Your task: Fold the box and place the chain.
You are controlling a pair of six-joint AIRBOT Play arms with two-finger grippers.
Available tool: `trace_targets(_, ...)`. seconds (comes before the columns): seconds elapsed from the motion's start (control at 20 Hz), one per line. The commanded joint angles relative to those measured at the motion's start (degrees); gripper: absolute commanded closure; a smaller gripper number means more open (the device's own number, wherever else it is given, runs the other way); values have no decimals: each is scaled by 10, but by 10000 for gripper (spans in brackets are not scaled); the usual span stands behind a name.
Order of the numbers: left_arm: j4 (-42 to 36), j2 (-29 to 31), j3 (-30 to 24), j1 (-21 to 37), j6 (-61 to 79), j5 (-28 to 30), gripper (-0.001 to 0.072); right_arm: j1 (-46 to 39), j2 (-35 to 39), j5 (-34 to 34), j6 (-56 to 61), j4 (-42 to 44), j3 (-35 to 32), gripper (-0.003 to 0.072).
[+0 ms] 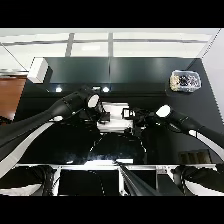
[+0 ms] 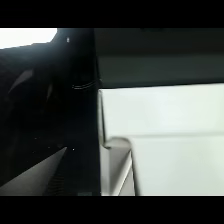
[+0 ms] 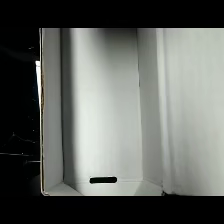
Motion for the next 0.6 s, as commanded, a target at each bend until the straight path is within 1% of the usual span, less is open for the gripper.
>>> trace_targets(0.0, 15, -5, 1, -5, -50, 10, 248, 0, 0, 0, 0, 0, 0, 516)
trace_targets(0.2, 30, -17, 3, -26, -72, 17, 248, 0, 0, 0, 0, 0, 0, 517)
trace_targets(0.35, 33, -40, 25, -37, -72, 16, 248, 0, 0, 0, 0, 0, 0, 516)
trace_targets(0.45, 34, -42, 32, -35, -72, 14, 248, 0, 0, 0, 0, 0, 0, 517)
trace_targets(0.5, 33, -42, 33, -33, -72, 11, 269, 0, 0, 0, 0, 0, 0, 516)
trace_targets(0.55, 33, -42, 33, -31, -72, 5, 337, 0, 0, 0, 0, 0, 0, 517)
